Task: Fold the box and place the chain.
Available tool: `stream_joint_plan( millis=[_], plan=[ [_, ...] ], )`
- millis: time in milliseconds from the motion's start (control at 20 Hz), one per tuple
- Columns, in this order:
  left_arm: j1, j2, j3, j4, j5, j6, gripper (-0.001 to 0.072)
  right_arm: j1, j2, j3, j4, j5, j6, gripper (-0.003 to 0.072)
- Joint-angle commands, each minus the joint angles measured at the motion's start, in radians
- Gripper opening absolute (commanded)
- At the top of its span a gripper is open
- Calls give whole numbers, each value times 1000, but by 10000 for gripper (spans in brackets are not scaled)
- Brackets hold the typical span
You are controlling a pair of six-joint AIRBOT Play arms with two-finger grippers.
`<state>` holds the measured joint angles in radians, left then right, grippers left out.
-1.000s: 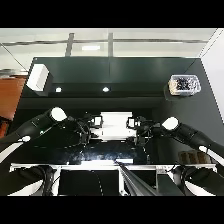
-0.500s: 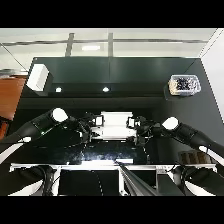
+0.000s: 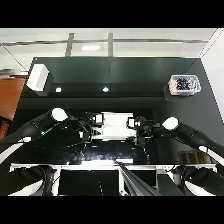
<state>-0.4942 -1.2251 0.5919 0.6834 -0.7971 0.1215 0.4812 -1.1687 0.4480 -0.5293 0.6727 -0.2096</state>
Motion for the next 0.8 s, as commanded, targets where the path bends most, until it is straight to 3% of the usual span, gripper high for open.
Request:
stream_joint_plan(
  millis=[0, 500, 750],
  plan=[
    [0, -1, 0, -17, -32, 2, 222, 1, 0, 0, 2, -1, 1, 409],
    [-8, -12, 0, -111, -35, 2, 220, 1, 0, 0, 2, -1, 1, 409],
    [-31, -21, 0, -116, 16, 2, 220, 1, 0, 0, 2, -1, 1, 409]
  ],
)
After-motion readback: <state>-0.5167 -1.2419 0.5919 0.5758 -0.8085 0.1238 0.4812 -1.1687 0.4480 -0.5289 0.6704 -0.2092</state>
